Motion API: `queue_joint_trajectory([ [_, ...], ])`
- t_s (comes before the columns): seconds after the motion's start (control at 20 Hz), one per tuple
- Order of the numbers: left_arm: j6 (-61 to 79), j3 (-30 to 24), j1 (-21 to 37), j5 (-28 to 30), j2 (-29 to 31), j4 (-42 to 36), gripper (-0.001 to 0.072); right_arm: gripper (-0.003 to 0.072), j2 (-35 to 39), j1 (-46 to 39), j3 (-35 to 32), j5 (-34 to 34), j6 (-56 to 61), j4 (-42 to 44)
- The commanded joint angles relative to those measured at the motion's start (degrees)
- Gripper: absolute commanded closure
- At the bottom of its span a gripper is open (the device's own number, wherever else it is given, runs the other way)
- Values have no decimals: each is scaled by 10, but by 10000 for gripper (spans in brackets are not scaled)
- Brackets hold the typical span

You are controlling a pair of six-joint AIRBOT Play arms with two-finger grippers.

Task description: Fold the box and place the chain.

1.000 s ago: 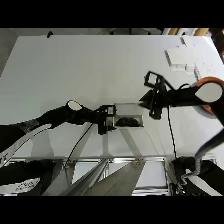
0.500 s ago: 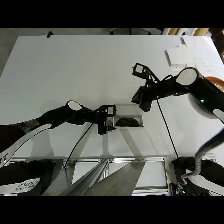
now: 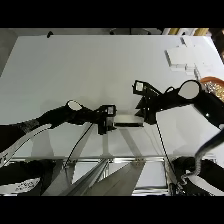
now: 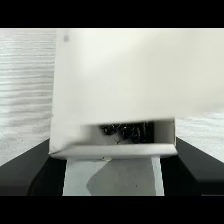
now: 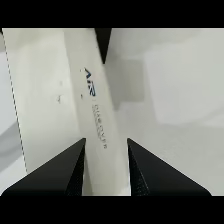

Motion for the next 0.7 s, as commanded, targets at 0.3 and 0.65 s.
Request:
queue_joint_trajectory([
  [0.3, 0, 0, 0, 0, 0, 0, 499, 384, 50, 56, -69, -23, -17, -53],
  [0.65, 0, 0, 0, 0, 0, 0, 499, 305, 51, 56, -77, -57, -17, -61],
])
